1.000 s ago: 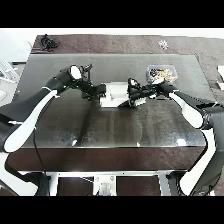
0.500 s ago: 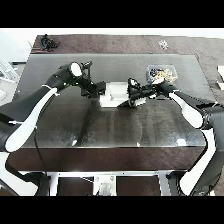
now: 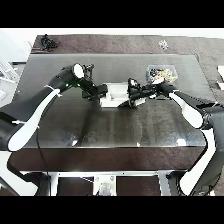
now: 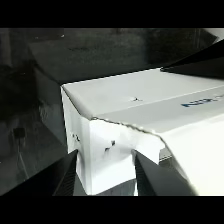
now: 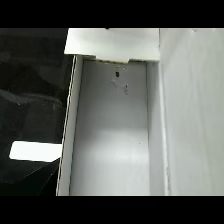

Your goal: Fold the box and place the chain.

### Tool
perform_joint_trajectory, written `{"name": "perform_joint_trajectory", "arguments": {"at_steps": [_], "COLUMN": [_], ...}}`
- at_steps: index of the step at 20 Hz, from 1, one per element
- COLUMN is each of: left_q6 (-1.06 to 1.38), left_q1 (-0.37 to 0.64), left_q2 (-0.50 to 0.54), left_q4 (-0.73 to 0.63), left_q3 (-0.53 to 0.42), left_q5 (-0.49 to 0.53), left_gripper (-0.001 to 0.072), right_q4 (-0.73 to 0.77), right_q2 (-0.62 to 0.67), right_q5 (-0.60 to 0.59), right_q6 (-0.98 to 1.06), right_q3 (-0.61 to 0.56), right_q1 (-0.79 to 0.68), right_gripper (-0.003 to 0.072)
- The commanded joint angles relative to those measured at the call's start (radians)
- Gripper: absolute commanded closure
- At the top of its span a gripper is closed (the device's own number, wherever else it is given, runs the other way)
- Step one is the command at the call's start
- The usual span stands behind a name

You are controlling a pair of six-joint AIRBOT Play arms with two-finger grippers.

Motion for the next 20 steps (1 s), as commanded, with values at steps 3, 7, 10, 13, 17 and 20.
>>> {"name": "perform_joint_trajectory", "arguments": {"at_steps": [3, 7, 10, 13, 17, 20], "left_q6": [-0.024, -0.035, -0.046, -0.061, -0.068, -0.068], "left_q1": [-0.007, -0.007, -0.007, -0.014, -0.014, -0.032], "left_q2": [-0.045, -0.051, -0.051, -0.053, -0.053, -0.053], "left_q4": [0.036, 0.050, 0.070, 0.115, 0.137, 0.142], "left_q3": [0.036, 0.036, 0.036, 0.061, 0.082, 0.082], "left_q5": [-0.009, -0.013, -0.035, -0.064, -0.071, -0.053], "left_gripper": [0.0276, 0.0277, 0.0277, 0.0278, 0.0278, 0.0278], "right_q4": [0.003, 0.003, 0.003, 0.003, 0.003, 0.003], "right_q2": [0.000, 0.000, 0.000, 0.000, 0.000, 0.000], "right_q5": [0.002, 0.002, 0.002, 0.002, 0.002, 0.002], "right_q6": [0.002, 0.002, 0.002, 0.002, 0.002, 0.002], "right_q3": [0.000, 0.000, 0.000, 0.000, 0.000, 0.000], "right_q1": [0.001, 0.001, 0.001, 0.001, 0.001, 0.001], "right_gripper": [0.0107, 0.0107, 0.0107, 0.0107, 0.0107, 0.0107]}}
